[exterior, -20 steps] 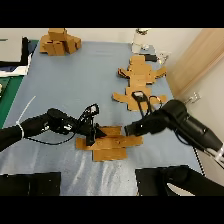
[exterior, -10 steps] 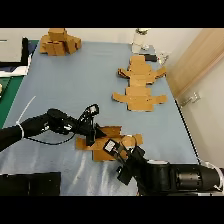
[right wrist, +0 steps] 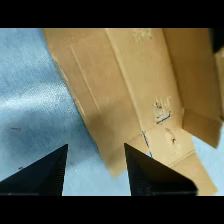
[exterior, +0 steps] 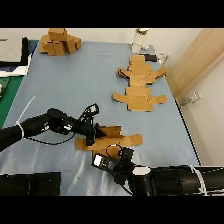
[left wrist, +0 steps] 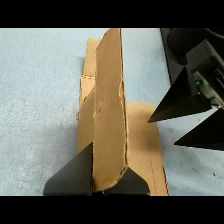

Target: Fold the box.

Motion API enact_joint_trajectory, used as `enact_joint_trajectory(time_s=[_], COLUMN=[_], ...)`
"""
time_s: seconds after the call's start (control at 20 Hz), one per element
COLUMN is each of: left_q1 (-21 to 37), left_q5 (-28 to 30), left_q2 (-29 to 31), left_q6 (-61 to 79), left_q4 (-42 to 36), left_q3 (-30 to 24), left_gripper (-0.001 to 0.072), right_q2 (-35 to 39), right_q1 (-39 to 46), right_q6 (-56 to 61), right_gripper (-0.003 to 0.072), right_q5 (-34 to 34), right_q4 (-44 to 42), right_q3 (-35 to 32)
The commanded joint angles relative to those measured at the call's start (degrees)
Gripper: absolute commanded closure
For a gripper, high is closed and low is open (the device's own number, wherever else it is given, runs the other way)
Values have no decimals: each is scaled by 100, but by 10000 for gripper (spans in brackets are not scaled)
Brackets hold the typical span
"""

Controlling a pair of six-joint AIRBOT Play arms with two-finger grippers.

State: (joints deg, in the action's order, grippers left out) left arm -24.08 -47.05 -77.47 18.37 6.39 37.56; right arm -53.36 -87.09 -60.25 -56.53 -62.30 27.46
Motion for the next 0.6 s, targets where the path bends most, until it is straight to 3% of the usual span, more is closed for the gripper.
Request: enact_joint_trajectory(time_s=[0.0,0.25,0.55], left_q1=[0,0,0], left_q5=[2,2,2], left_q2=[-2,-2,-2], left_q6=[2,2,2], left_q4=[0,0,0], left_q3=[-2,-2,-2], left_gripper=[696,696,696], right_q2=[-243,-396,-396], right_q1=[-11,-7,-9], right_q6=[24,632,691], right_gripper=[163,174,173], right_q5=[57,0,-116], right_q4=[433,1198,1130], right_q3=[-4,79,350])
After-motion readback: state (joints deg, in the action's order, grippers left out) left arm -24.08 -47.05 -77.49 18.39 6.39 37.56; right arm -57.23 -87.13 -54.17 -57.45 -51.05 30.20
